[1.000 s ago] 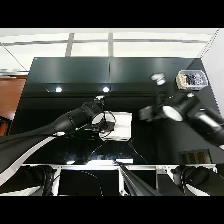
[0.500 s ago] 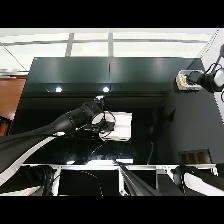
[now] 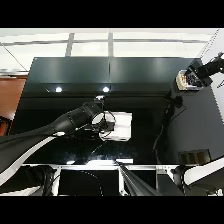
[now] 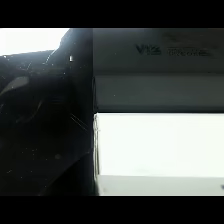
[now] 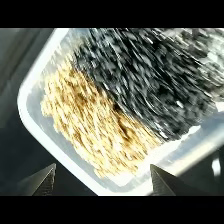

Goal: Fold the box and place the chain.

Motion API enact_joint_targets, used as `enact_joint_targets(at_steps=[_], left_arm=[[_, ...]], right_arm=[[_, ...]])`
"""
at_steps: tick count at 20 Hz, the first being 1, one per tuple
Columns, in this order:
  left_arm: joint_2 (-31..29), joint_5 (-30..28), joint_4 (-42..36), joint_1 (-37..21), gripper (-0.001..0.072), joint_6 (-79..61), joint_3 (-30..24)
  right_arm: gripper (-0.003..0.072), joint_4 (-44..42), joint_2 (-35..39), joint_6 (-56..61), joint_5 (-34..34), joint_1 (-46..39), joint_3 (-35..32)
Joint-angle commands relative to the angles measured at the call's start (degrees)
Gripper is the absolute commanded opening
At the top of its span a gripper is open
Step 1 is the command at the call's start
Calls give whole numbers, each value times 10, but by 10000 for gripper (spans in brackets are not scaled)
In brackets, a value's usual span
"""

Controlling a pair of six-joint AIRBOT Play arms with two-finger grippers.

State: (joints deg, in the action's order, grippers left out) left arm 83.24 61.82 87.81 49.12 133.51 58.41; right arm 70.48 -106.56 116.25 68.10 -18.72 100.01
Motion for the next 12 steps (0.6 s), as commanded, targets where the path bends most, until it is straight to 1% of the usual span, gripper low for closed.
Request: enact_joint_targets(at_steps=[1,2,3,5,10,11,12], left_arm=[[0,0,0,0,27,0,0],[0,0,0,0,27,0,0],[0,0,0,0,27,0,0],[0,0,0,0,27,0,0],[0,0,0,0,27,0,0],[0,0,0,0,27,0,0],[0,0,0,0,27,0,0]], right_arm=[[661,-30,-49,45,-5,-5,36],[652,-31,-54,50,-12,-4,36],[570,-31,-57,50,-18,-5,36],[570,-30,-62,50,-29,-5,36],[569,-31,-74,45,-26,3,36],[538,-31,-76,44,-23,4,36],[354,-31,-77,43,-23,5,36]])
